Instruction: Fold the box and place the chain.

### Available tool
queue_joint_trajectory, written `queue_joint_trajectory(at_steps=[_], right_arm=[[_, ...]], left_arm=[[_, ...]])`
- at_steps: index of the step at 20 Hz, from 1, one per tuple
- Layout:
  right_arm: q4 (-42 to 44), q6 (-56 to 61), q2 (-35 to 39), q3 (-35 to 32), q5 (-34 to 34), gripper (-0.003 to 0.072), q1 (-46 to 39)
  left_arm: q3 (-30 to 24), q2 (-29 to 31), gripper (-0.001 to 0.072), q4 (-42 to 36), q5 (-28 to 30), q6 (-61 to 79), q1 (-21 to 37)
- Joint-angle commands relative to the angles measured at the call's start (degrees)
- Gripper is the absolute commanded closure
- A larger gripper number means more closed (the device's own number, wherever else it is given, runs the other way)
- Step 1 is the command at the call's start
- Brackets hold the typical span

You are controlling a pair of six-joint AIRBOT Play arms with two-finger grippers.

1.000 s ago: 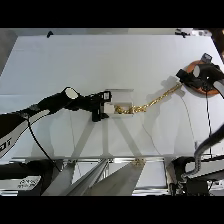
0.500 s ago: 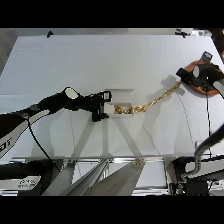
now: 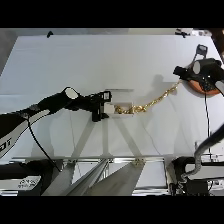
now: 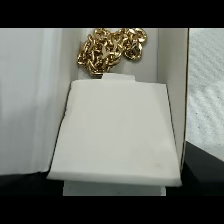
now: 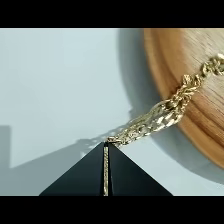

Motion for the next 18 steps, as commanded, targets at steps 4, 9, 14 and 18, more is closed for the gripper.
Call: queue_joint_trajectory(at_steps=[4, 9, 14, 18], right_arm=[[2.43, -10.12, 18.53, 0.02, 8.74, 0.0678, 12.37], [6.08, -10.14, 31.19, 0.02, 15.15, 0.0678, 22.62], [13.25, -10.62, 36.24, 0.02, 18.14, 0.0677, 32.85], [14.25, -10.47, 35.89, 0.02, 19.26, 0.0676, 41.38]], left_arm=[[0.07, 0.0, 0.0201, 0.02, 0.0, 0.02, -0.02], [0.07, 0.0, 0.0201, 0.02, 0.0, 0.02, -0.02], [0.07, 0.0, 0.0201, 0.02, 0.0, 0.02, -0.02], [0.07, 0.0, 0.0201, 0.02, 0.0, 0.02, -0.02]])
